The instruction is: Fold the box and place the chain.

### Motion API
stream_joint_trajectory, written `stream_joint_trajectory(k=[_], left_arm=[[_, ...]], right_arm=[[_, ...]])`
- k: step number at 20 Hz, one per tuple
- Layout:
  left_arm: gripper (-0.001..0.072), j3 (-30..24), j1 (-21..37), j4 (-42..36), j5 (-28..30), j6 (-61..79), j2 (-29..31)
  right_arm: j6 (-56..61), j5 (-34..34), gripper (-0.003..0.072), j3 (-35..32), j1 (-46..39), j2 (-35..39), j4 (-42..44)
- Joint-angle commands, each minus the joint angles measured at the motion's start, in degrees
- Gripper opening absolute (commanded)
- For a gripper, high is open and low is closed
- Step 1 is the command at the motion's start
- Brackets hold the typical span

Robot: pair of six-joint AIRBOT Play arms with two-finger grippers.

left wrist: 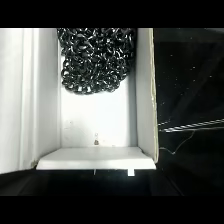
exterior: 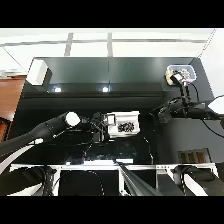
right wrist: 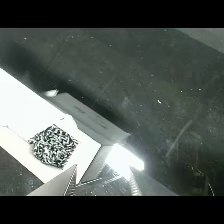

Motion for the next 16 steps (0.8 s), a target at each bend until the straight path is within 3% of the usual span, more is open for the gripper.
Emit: stream_joint_trajectory(k=[1, 5, 6, 7, 8, 9, 10, 11, 13, 16], left_arm=[[0.0704, 0.07, -0.07, -3.52, -0.28, 0.44, -0.70], [0.0677, 0.07, -0.07, -4.35, -0.26, 0.39, -0.74], [0.0607, 0.07, -0.09, -4.33, -0.28, 0.42, -0.74], [0.0464, 0.07, -0.07, -4.35, -0.31, 0.35, -0.74], [0.0367, 0.07, -0.07, -4.35, -0.33, 0.35, -0.74], [0.0331, 0.07, -0.07, -4.35, -0.31, 0.37, -0.74], [0.0331, 0.07, -0.07, -4.35, -0.33, 0.37, -0.74], [0.0330, 0.07, -0.07, -4.33, -0.33, 0.37, -0.74], [0.0330, 0.07, -0.07, -4.35, -0.33, 0.37, -0.74], [0.0330, 0.07, -0.07, -4.33, -0.33, 0.37, -0.74]], right_arm=[[0.04, 0.17, 0.0375, 0.02, 0.04, 0.07, 1.11], [0.04, 0.31, 0.0375, 0.00, 0.07, -0.07, 2.34], [0.02, 0.24, 0.0374, 0.00, 0.07, -0.39, 3.04], [0.09, -0.33, 0.0375, -0.02, 0.22, -0.98, 3.54], [0.72, -1.73, 0.0376, -0.02, 0.72, -1.46, 3.50], [2.49, -4.52, 0.0390, -0.04, 1.68, -1.95, 3.58], [5.51, -8.68, 0.0579, -0.02, 3.13, -2.60, 3.58], [8.00, -12.70, 0.0720, 0.02, 4.76, -3.39, 3.61], [9.84, -19.30, 0.0720, 0.35, 7.82, -6.23, 6.12], [6.73, -21.07, 0.0720, 0.87, 11.98, -12.44, 8.92]])
